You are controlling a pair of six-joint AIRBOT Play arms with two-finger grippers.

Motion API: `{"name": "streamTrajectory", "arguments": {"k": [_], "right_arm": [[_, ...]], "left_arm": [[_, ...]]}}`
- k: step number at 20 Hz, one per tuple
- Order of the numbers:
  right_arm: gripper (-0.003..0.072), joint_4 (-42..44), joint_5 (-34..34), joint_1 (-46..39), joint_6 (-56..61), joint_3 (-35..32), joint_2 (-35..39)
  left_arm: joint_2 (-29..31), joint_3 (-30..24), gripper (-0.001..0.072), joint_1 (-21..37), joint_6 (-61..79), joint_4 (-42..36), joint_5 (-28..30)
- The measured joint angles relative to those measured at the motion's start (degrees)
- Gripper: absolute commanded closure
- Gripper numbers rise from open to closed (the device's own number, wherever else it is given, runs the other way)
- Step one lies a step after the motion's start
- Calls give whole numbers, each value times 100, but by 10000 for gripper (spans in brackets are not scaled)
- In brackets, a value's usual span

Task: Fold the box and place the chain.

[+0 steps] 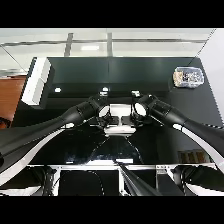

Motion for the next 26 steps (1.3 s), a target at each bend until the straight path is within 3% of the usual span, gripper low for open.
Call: {"name": "streamTrajectory", "arguments": {"k": [5, 6, 7, 9, 10, 11, 12, 13, 15, 18, 19, 20, 21, 26], "right_arm": [[665, 59, 4, 7, -31, 7, -28], [570, 68, 7, 7, -33, 7, -33], [533, 83, 0, 7, -72, 0, -42], [532, 103, 17, 11, -70, 0, -39], [443, 111, 20, 9, -57, 0, -42], [427, 111, 28, 9, -57, 0, -42], [478, 133, 33, 9, -55, 0, -42], [593, 162, 37, 9, -55, 0, -42], [672, 236, 0, 11, 4, 0, -42], [668, 240, 4, 7, -11, 0, -42], [597, 240, 11, 4, -15, 0, -42], [399, 238, 37, -2, -55, 0, -39], [316, 221, 63, -2, -63, 0, -35], [318, 210, 157, -7, -291, 7, 229]], "left_arm": [[0, 2, 682, 2, 26, 20, -2], [0, 2, 683, 2, 31, 24, -2], [0, 2, 682, 2, 55, 63, 9], [0, 2, 683, 2, 55, 61, -22], [0, 2, 682, 2, 57, 63, -4], [0, 2, 682, 2, 52, 63, -28], [0, 2, 682, 7, 39, 61, -44], [0, 2, 682, 7, 39, 61, -22], [2, 2, 682, 4, 0, 24, -31], [0, 2, 683, 4, 13, 20, -15], [0, 2, 683, 4, 17, 20, -17], [0, 2, 682, 4, 46, 37, -4], [0, 2, 682, 7, 59, 61, 0], [0, 2, 682, 7, 42, 48, -7]]}}
